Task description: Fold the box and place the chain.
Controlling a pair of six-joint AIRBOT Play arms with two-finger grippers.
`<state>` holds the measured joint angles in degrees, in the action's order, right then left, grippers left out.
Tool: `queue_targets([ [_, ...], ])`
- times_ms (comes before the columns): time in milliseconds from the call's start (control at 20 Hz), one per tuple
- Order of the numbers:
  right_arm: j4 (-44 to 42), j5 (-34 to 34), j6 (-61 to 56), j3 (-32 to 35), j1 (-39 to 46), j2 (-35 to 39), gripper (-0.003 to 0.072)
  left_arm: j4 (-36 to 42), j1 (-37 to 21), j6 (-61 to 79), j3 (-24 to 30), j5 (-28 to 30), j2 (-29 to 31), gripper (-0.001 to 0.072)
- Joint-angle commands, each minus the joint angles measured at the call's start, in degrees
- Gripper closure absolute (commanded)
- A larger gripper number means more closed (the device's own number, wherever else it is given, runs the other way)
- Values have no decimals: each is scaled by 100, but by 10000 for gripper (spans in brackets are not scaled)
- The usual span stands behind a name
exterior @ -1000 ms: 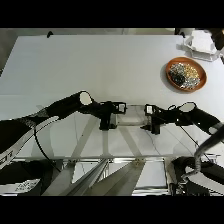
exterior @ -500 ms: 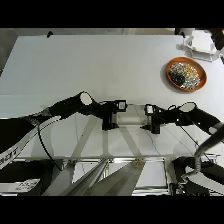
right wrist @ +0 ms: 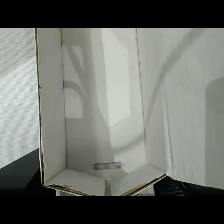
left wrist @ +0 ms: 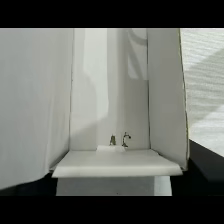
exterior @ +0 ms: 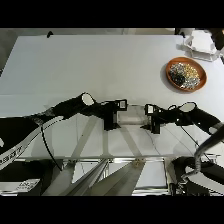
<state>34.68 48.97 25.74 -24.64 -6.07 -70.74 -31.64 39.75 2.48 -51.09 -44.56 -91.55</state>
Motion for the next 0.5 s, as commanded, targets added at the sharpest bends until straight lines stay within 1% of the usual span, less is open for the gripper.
queue_targets([
  [0, 2, 9, 4, -4, -4, 2, 281, -9, 35, 13, 4, -26, -42, 190],
  [150, 2, 9, 4, -4, -4, 2, 281, -9, 35, 9, 4, -26, -42, 374],
  [200, 2, 7, 4, -4, -4, 2, 281, -9, 35, 9, 4, -26, -42, 384],
  [450, 2, 9, 4, -4, -4, 2, 281, -9, 35, 4, 2, -28, -39, 379],
])
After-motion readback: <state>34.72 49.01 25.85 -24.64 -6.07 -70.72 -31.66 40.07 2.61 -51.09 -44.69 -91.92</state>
